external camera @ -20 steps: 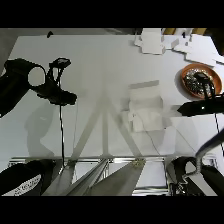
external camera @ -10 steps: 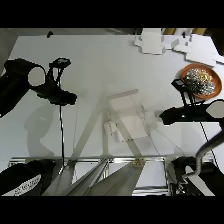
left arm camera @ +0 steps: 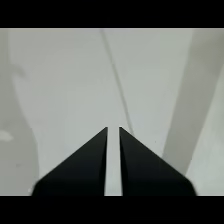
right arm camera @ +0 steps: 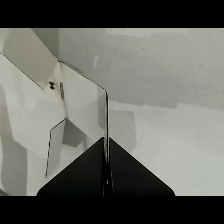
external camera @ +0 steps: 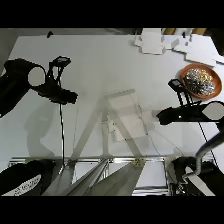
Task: Fold the box and place the chain.
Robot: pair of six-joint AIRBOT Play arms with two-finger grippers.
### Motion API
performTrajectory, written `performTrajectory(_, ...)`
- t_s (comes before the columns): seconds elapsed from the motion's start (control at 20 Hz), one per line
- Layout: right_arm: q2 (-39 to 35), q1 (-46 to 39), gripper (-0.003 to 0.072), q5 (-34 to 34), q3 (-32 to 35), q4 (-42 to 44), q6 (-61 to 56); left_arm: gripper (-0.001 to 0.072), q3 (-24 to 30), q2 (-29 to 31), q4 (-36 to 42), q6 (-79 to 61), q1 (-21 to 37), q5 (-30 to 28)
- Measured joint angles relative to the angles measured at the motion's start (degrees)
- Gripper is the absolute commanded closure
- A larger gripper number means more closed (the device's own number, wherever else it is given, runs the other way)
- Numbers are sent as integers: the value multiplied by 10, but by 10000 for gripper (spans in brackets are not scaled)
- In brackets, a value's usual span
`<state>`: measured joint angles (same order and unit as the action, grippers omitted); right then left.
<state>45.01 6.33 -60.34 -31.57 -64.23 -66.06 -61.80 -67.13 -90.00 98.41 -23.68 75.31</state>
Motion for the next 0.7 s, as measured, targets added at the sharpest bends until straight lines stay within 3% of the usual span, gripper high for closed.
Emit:
performTrajectory(0.15,0,1,669,-2,0,0,-1,355,0,-13,44,-80,6,-50)
performTrajectory(0.3,0,1,669,-2,0,0,-1,330,0,-45,203,-247,15,-78)
performTrajectory(0.4,0,1,669,-2,0,0,-1,214,0,-77,316,-351,17,-86)
performTrajectory(0.55,0,1,669,-2,0,0,-1,198,0,-134,434,-455,16,-92)
performTrajectory(0.7,0,1,669,-2,0,0,-1,198,0,-193,497,-519,15,-78)
